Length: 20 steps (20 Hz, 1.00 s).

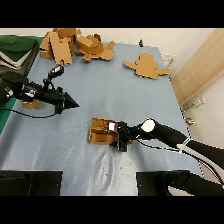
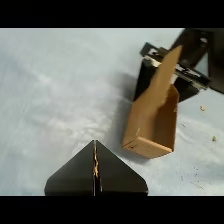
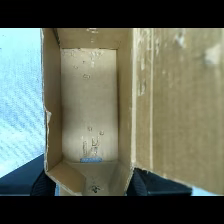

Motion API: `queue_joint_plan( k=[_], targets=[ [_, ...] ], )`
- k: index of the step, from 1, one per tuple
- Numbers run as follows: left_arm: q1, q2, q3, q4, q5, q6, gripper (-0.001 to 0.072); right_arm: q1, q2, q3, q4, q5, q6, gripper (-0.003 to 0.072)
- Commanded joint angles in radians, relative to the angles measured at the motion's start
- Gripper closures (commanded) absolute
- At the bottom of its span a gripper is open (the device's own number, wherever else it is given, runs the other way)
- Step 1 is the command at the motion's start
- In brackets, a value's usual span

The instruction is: Fold the box.

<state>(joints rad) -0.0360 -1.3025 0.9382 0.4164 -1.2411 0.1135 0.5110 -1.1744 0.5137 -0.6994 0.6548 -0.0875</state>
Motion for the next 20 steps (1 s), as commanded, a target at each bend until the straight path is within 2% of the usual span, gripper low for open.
queue_joint_plan(
  k=[1, 6, 8, 9, 10, 11, 12, 17, 20],
  targets=[
    [-0.037, 0.013, -0.119, -0.153, -0.034, 0.335, 0.0697, 0.000, 0.000, 0.000, -0.001, 0.000, 0.000, 0.0171],
    [0.019, 0.190, -0.529, -0.259, 0.028, 0.713, 0.0695, 0.000, 0.000, 0.000, 0.000, 0.000, 0.000, 0.0171],
    [0.047, 0.203, -0.563, -0.261, 0.036, 0.755, 0.0694, 0.000, 0.000, 0.000, 0.000, 0.000, 0.000, 0.0171],
    [0.043, 0.203, -0.564, -0.266, 0.084, 0.755, 0.0693, 0.000, 0.000, 0.000, 0.000, 0.000, 0.000, 0.0172],
    [0.026, 0.198, -0.563, -0.268, 0.140, 0.755, 0.0619, 0.000, 0.000, 0.000, 0.000, 0.000, 0.000, 0.0171],
    [-0.004, 0.184, -0.563, -0.290, 0.172, 0.754, 0.0300, 0.000, 0.000, 0.000, 0.000, -0.001, 0.000, 0.0172],
    [-0.042, 0.164, -0.563, -0.309, 0.196, 0.756, 0.0106, 0.000, 0.000, 0.000, 0.000, -0.001, 0.000, 0.0172],
    [-0.213, 0.163, -0.542, -0.280, 0.351, 0.751, 0.0104, 0.000, 0.000, 0.000, 0.000, -0.001, 0.000, 0.0171],
    [-0.283, 0.162, -0.512, -0.200, 0.461, 0.529, 0.0103, 0.000, 0.000, 0.000, 0.000, 0.000, 0.000, 0.0171]
  ],
)
